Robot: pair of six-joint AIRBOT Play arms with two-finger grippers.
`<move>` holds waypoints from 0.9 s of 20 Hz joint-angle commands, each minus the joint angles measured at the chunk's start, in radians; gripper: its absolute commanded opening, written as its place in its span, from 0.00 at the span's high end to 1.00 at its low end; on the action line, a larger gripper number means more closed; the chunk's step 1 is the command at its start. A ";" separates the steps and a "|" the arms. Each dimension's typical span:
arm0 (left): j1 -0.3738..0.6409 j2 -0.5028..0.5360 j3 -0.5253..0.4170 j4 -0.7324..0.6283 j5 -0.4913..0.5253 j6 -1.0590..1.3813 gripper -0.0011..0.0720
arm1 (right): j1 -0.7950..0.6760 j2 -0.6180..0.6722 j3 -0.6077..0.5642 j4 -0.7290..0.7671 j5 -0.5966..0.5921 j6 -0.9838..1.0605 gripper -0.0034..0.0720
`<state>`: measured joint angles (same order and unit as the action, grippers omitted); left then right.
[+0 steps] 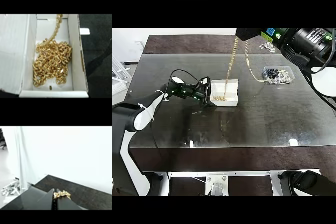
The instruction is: Fold the box and place the chain.
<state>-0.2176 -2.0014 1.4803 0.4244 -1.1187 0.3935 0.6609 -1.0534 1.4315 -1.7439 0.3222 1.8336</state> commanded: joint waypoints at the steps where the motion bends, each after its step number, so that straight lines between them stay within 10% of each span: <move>1: 0.000 0.001 0.001 0.000 0.000 0.000 0.32 | 0.042 -0.006 0.011 -0.045 0.063 0.032 0.94; 18: 0.000 0.001 0.001 0.000 0.000 0.000 0.32 | 0.016 -0.217 -0.210 -0.045 0.131 0.280 0.94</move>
<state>-0.2176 -2.0010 1.4803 0.4248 -1.1187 0.3935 0.6918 -1.2118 1.2472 -1.7889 0.4530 2.0853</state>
